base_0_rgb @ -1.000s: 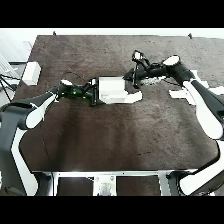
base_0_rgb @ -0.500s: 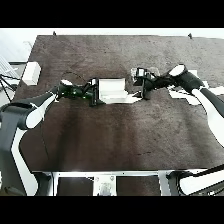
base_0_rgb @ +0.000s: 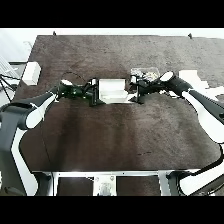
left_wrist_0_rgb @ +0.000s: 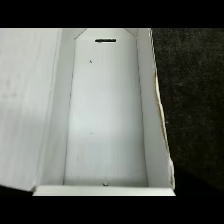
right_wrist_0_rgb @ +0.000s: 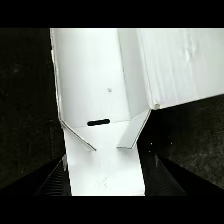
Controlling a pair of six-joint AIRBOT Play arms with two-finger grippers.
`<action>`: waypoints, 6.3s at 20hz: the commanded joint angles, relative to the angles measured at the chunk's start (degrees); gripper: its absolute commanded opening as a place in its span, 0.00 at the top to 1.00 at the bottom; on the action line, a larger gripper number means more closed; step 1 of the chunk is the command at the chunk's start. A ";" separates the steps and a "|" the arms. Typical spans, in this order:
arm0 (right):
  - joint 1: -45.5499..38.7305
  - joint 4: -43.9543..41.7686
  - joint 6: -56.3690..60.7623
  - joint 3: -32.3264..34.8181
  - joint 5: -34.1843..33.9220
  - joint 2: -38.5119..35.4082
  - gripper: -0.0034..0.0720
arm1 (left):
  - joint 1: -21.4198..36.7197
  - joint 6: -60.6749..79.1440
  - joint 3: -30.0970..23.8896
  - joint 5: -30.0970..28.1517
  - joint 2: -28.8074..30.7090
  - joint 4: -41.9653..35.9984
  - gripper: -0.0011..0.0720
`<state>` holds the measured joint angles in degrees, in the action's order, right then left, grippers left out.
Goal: Fold the box and place the chain.
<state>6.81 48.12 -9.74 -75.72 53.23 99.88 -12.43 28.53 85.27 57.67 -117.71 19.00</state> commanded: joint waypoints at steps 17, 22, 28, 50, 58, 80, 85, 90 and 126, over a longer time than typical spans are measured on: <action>5.49 -7.63 -1.46 0.02 -2.71 2.34 0.65 | -0.02 0.00 -0.02 -0.04 0.04 0.00 0.60; 5.86 -9.11 -1.44 0.02 -4.85 2.69 0.74 | -0.02 0.00 -0.02 -0.04 0.04 0.00 0.60; 4.87 -8.90 -1.70 0.02 -5.42 2.69 0.22 | -0.02 0.00 -0.02 -0.04 0.04 0.00 0.60; -8.00 9.29 33.81 0.09 2.75 -10.80 0.94 | -0.02 0.00 -0.02 -0.04 0.04 0.00 0.60; -13.84 2.29 51.80 0.09 3.56 -3.34 0.94 | -0.02 0.00 -0.02 -0.04 0.04 0.00 0.60; -4.50 -7.74 51.39 -6.67 14.49 3.65 0.74 | -0.02 0.00 -0.02 -0.04 0.04 0.00 0.60; -4.37 -10.12 51.34 -6.67 14.82 3.65 0.62 | -0.02 0.00 -0.02 -0.04 0.04 0.00 0.60; -3.28 -10.16 51.34 -6.67 14.69 3.69 0.45 | -0.02 0.00 -0.02 -0.04 0.04 0.00 0.60; 10.38 22.49 85.64 -19.89 12.46 8.28 0.47 | -0.02 0.00 -0.02 -0.02 0.04 0.00 0.60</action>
<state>15.40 64.86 70.11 -93.03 64.42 106.61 -12.45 28.53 85.27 57.65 -117.69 19.00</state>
